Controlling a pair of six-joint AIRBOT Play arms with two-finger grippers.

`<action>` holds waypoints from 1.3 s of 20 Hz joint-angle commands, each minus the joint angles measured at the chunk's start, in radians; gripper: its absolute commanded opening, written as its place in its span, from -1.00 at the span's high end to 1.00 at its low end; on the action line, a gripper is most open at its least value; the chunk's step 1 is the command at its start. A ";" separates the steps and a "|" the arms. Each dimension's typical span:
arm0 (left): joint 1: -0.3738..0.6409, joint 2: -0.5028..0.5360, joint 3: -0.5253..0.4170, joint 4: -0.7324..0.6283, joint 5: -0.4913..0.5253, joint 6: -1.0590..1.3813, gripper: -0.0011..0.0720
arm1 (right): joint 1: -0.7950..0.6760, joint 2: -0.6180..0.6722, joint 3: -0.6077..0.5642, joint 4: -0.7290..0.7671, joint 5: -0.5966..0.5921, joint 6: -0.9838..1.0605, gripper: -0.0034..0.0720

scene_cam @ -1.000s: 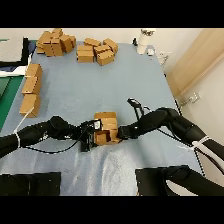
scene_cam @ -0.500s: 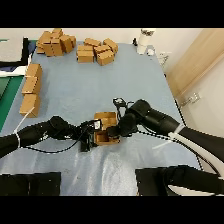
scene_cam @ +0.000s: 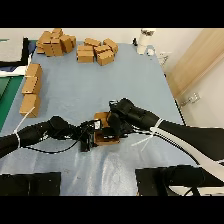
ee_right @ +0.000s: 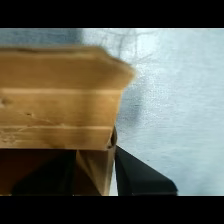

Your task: Fold the box.

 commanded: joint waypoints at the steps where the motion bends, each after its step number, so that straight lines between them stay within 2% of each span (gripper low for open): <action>1: 0.000 0.000 0.001 0.000 0.000 0.000 -0.31 | 0.003 -0.039 0.024 0.020 -0.015 0.017 0.01; 5: 0.000 0.000 0.001 0.000 0.000 0.000 -0.31 | 0.003 -0.063 0.030 0.016 -0.014 0.030 0.03; 7: 0.000 0.000 0.001 0.000 0.000 0.000 -0.31 | 0.003 -0.065 0.030 0.003 -0.018 0.032 0.48; 8: 0.000 0.000 0.001 0.000 0.000 0.000 -0.31 | 0.003 -0.065 0.030 -0.004 -0.024 0.032 0.52; 9: 0.000 0.000 0.001 0.000 0.000 0.000 -0.31 | 0.003 -0.065 0.030 -0.008 -0.028 0.032 0.82; 10: 0.000 0.000 0.001 0.000 0.000 0.000 -0.31 | 0.003 -0.065 0.030 -0.015 -0.033 0.032 0.90; 15: 0.000 0.000 0.001 0.000 0.000 0.000 -0.31 | 0.003 -0.063 0.030 -0.018 -0.028 0.016 0.89; 17: 0.000 0.000 0.001 0.000 0.000 0.000 -0.32 | 0.003 -0.053 0.031 -0.018 -0.029 0.013 0.03; 18: 0.000 0.000 0.001 0.000 0.000 0.000 -0.32 | 0.002 -0.043 0.034 -0.018 -0.031 0.013 -0.08; 22: 0.000 0.000 0.001 0.000 0.000 0.000 -0.31 | 0.000 0.007 0.034 -0.018 -0.058 0.013 -0.09; 23: 0.000 0.000 0.001 0.000 0.000 0.000 -0.31 | 0.000 0.018 0.034 -0.018 -0.075 0.013 -0.31; 24: 0.000 0.000 0.001 0.000 0.000 0.000 -0.31 | 0.000 0.034 0.034 -0.008 -0.081 0.013 -0.43; 26: 0.000 0.000 0.001 0.000 0.000 0.000 -0.32 | 0.000 0.085 0.034 0.023 -0.075 0.012 -0.43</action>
